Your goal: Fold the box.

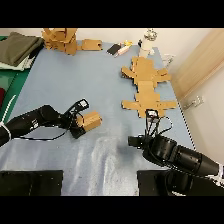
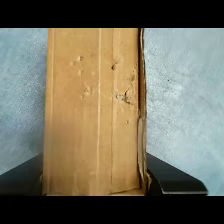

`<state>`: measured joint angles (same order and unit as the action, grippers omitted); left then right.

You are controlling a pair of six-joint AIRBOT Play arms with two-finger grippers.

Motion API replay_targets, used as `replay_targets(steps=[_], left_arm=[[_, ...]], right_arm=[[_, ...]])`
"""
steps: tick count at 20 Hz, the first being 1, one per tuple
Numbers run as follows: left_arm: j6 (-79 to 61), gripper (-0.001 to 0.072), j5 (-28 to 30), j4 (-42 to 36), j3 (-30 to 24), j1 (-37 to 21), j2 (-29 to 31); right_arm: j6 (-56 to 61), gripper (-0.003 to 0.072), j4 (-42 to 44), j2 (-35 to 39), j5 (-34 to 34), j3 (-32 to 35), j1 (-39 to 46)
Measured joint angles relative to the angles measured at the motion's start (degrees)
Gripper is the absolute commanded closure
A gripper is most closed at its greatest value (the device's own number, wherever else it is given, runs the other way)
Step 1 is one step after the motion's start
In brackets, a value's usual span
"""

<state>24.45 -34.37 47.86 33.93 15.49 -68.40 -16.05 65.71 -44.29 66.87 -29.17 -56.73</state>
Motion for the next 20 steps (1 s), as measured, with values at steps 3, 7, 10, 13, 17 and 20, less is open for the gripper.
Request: replay_targets(steps=[3,7,10,13,17,20], left_arm=[[-0.6,-0.0011,-0.5,1.6,0.1,1.7,-0.4],[-0.9,-0.0011,-0.8,2.5,0.1,2.7,-0.7],[-1.0,-0.0011,-1.4,2.8,0.4,3.0,-0.7],[-0.9,0.0215,-2.7,3.0,1.4,3.1,-0.8],[-0.9,0.0312,-3.1,3.0,2.3,3.1,-0.9],[-0.8,0.0312,-2.7,3.2,2.6,3.1,-0.9]], right_arm=[[0.1,0.0683,-0.2,0.0,-0.2,0.0,0.0],[0.2,0.0683,-0.3,0.0,-0.4,0.0,0.0],[0.2,0.0683,-0.3,0.0,-0.4,0.0,0.0],[0.2,0.0683,-0.1,0.0,-0.4,0.0,0.0],[0.2,0.0683,0.0,0.0,-0.7,0.0,0.0],[0.2,0.0683,0.0,0.0,-1.6,0.0,0.0]])
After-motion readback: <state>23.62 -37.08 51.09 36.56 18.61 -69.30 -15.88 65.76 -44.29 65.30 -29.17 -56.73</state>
